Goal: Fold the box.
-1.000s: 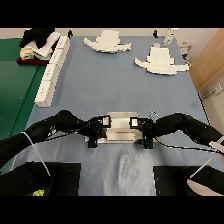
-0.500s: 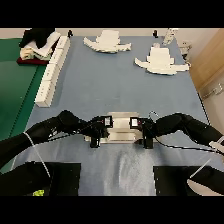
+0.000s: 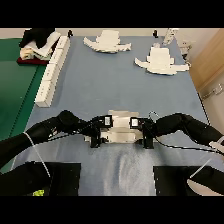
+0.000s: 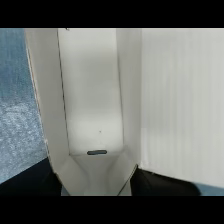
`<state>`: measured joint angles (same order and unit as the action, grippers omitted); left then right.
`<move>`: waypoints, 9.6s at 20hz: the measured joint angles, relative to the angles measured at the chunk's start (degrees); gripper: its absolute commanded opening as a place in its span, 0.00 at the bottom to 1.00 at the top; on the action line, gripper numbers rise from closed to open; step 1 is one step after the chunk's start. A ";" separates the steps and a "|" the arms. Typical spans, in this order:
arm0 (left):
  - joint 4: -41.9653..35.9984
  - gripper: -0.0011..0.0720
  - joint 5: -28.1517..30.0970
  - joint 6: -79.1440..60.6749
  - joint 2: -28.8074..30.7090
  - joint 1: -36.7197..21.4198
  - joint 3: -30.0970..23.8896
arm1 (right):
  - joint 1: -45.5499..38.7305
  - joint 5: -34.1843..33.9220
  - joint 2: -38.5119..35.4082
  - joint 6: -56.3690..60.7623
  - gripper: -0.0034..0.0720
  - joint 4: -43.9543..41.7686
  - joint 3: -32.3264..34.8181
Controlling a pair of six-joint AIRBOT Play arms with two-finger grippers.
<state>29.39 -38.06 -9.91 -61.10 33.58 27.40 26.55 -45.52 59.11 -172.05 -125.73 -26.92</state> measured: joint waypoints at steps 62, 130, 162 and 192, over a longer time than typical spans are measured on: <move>2.49 0.57 -20.35 71.21 2.62 -17.49 1.18 | 0.00 0.00 0.00 0.09 0.76 -0.04 0.00; 59.47 0.56 -30.53 148.43 -11.34 26.10 32.30 | 0.00 0.02 0.00 0.09 0.76 -0.04 0.02; 15.58 0.96 -10.95 20.35 15.74 -5.27 -4.39 | 0.00 0.00 0.00 0.09 0.76 -0.02 0.00; -6.51 0.96 2.67 -11.80 -2.34 -0.92 -3.98 | 0.00 -0.09 0.00 0.07 0.76 -0.02 0.02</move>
<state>22.87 -35.40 -21.71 -63.44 32.67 23.42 26.55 -45.60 59.11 -171.98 -125.75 -26.89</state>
